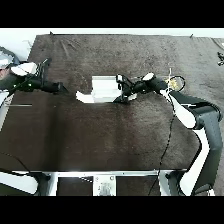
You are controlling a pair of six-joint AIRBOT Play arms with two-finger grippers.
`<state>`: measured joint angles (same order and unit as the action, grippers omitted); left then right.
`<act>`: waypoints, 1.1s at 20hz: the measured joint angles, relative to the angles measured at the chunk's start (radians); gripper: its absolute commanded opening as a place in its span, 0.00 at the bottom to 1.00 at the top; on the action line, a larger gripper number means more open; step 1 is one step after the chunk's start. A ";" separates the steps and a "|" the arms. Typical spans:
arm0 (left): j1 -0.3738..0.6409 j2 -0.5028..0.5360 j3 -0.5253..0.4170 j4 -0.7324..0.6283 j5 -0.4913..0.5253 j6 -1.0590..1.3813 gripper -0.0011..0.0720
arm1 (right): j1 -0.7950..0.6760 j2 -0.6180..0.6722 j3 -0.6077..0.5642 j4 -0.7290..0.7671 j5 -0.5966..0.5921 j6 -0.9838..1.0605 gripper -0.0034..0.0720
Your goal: Fold the box and place the chain.
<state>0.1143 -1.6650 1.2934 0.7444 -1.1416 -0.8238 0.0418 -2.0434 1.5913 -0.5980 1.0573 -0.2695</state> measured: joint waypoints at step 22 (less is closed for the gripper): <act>-0.147 -0.208 -0.017 -0.281 0.104 -0.084 0.03 | 0.000 0.000 0.000 0.000 0.000 0.000 0.76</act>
<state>-0.0330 -1.8732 1.2766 0.4633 -1.0374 -0.9073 0.0418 -2.0434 1.5913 -0.5980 1.0573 -0.2691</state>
